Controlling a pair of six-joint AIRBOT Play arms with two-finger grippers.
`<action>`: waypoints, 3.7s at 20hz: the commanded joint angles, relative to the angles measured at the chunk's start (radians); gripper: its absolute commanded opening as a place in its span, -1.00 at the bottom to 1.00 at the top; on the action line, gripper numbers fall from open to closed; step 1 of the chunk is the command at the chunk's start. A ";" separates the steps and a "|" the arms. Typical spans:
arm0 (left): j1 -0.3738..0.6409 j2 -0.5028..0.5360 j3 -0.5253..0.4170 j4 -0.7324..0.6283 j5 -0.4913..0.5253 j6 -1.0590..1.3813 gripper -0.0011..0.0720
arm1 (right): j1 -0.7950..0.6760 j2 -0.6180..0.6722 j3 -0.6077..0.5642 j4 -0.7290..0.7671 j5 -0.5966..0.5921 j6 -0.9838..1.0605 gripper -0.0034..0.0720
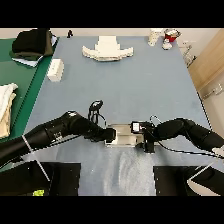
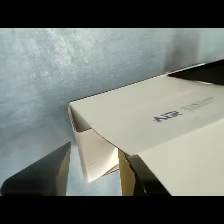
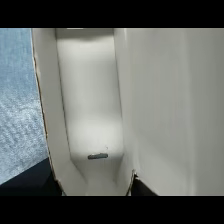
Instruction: Fold the box.
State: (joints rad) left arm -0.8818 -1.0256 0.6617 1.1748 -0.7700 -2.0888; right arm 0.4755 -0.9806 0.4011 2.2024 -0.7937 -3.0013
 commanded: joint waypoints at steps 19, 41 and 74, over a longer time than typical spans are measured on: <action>-0.203 -0.305 0.282 0.341 -0.252 -0.527 0.12 | 0.000 -0.001 0.000 0.000 0.000 0.000 0.33; -0.203 -0.311 0.282 0.347 -0.236 -0.527 0.31 | 0.000 -0.001 0.000 0.000 0.000 0.000 0.33; -0.201 -0.358 0.309 0.375 -0.298 -0.521 0.07 | 0.000 -0.001 0.000 0.000 0.000 0.000 0.33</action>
State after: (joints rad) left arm -1.0821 -1.3838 0.9661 1.5486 -1.0458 -2.6133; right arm 0.4751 -0.9810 0.4011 2.2028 -0.7933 -3.0009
